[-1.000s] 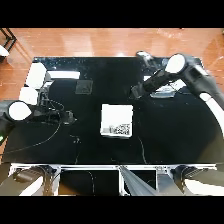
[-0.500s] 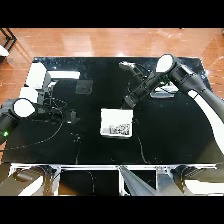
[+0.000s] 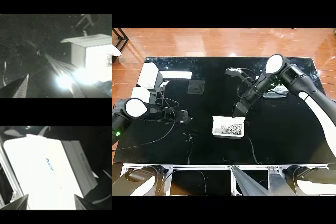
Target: Fold the box and place the chain.
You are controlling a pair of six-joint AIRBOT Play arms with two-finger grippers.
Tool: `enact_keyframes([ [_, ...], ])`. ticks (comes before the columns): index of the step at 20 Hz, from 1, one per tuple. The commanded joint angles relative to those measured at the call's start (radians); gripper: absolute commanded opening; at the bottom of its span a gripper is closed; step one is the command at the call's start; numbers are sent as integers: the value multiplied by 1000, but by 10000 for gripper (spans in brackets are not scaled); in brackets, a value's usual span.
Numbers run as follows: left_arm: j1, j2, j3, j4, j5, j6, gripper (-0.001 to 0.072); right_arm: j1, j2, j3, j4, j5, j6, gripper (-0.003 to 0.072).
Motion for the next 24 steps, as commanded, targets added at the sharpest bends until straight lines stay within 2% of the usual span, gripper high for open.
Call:
enact_keyframes([
  [1, 1, 0, 0, -2, -1, 0, 630, 34, 6, 1, -27, 3, -6, 701],
  [7, 1, 0, 0, -23, -2, 0, 630, 98, 19, 1, -116, 32, -4, 701],
  [12, 1, 0, 0, -23, 1, 0, 630, 161, 54, 0, -290, -11, 36, 701],
  [16, 1, 0, 0, -22, 0, 0, 630, 208, 55, -14, -295, -39, 43, 698],
  [17, 1, 0, 0, -22, 0, 0, 630, 218, 57, -15, -295, -37, 43, 604],
  [18, 1, 0, 0, -22, 0, 0, 630, 223, 62, -15, -293, -31, 43, 593],
  [24, 1, 0, 0, -22, 0, -1, 630, 231, 144, -127, -292, -45, 110, 594],
])
